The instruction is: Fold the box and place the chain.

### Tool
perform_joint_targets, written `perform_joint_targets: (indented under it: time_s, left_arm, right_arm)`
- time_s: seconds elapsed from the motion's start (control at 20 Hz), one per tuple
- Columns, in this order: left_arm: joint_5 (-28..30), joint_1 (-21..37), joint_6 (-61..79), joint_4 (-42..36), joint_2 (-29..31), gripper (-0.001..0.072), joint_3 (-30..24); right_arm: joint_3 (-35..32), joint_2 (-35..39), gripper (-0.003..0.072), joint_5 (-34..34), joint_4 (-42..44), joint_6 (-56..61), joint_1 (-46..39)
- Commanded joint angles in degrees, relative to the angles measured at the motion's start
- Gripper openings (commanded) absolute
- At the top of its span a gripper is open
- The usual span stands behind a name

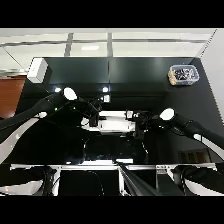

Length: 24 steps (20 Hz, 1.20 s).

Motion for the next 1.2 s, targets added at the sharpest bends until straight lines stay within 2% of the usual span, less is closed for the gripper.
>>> perform_joint_targets:
  time_s: [0.0,0.4,0.5,0.6,0.65,0.7,0.75,0.8,0.85,0.95,1.05,1.1,1.15]
  left_arm:
    - [0.0,0.0,0.0,0.0,0.0,0.0026,0.0]
    - [0.0,0.0,0.0,0.0,0.0,0.0026,0.0]
    - [0.0,0.0,0.0,0.0,0.0,0.0026,0.0]
    - [-0.2,0.1,-0.6,0.1,0.1,0.0029,0.0]
    - [-1.3,0.3,-1.6,0.3,0.9,0.0144,0.0]
    - [-2.9,0.4,-2.1,0.4,2.1,0.0378,0.0]
    - [-3.9,0.7,-4.5,1.7,4.0,0.0567,0.0]
    - [-4.4,1.0,-8.3,4.0,6.2,0.0664,0.0]
    - [-5.1,1.4,-13.4,7.5,9.0,0.0703,0.0]
    - [-8.2,2.6,-25.6,16.1,14.7,0.0703,0.0]
    - [-14.9,4.3,-38.0,21.2,18.8,0.0696,0.0]
    - [-19.3,5.3,-42.2,20.5,19.7,0.0658,-0.2]
    - [-24.0,5.9,-45.9,17.9,19.8,0.0488,-0.6]
  right_arm:
    - [0.2,-0.3,0.0676,-0.3,-0.7,1.0,0.2]
    - [1.8,-1.8,0.0675,0.6,-3.3,4.3,0.3]
    - [1.8,-1.8,0.0423,1.0,-3.4,4.2,0.3]
    - [1.8,-1.8,0.0426,1.3,-3.6,4.2,0.3]
    - [1.8,-1.8,0.0426,1.3,-3.6,4.2,0.3]
    - [1.8,-1.8,0.0426,1.4,-3.6,4.2,0.3]
    - [1.8,-1.7,0.0426,1.4,-3.6,4.1,0.3]
    - [1.8,-1.8,0.0426,1.4,-3.6,4.1,0.3]
    - [1.8,-1.7,0.0426,1.5,-3.6,4.1,0.3]
    - [1.8,-1.7,0.0425,1.7,-3.6,3.9,0.3]
    - [1.8,-1.7,0.0424,1.6,-3.6,3.9,0.3]
    - [1.8,-1.7,0.0424,1.6,-3.6,3.9,0.3]
    - [1.8,-1.7,0.0388,1.6,-3.6,3.9,0.3]
